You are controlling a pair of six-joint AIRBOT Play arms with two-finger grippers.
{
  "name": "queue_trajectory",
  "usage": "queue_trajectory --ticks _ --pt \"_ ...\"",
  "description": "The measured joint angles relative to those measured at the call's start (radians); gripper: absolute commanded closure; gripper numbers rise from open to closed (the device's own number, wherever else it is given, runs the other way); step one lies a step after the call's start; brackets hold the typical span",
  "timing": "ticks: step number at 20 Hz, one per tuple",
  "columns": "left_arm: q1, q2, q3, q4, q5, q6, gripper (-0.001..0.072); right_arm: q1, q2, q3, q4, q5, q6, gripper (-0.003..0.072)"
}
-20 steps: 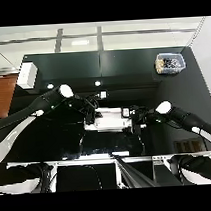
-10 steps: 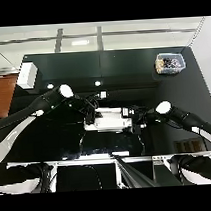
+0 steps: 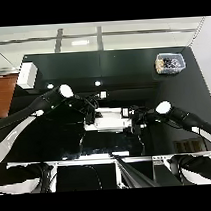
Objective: Fold the box and place the chain.
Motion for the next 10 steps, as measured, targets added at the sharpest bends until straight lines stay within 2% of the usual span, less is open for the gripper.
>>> queue_trajectory --ticks 6,7,8,10 --pt "0.000 0.000 0.000 0.000 0.000 0.000 0.0681 0.000 0.000 0.000 -0.004 0.004 0.000 -0.0014" --pt "0.000 0.001 0.000 0.000 0.000 0.000 0.0630 0.000 0.000 0.000 -0.005 0.005 0.000 0.0026" --pt "0.000 0.002 0.000 0.007 0.001 0.000 0.0521 0.000 0.000 0.000 -0.006 0.006 0.000 0.0203" --pt "0.000 0.010 0.000 0.013 0.003 0.000 0.0319 0.000 0.000 0.000 -0.008 0.008 -0.001 0.0225"
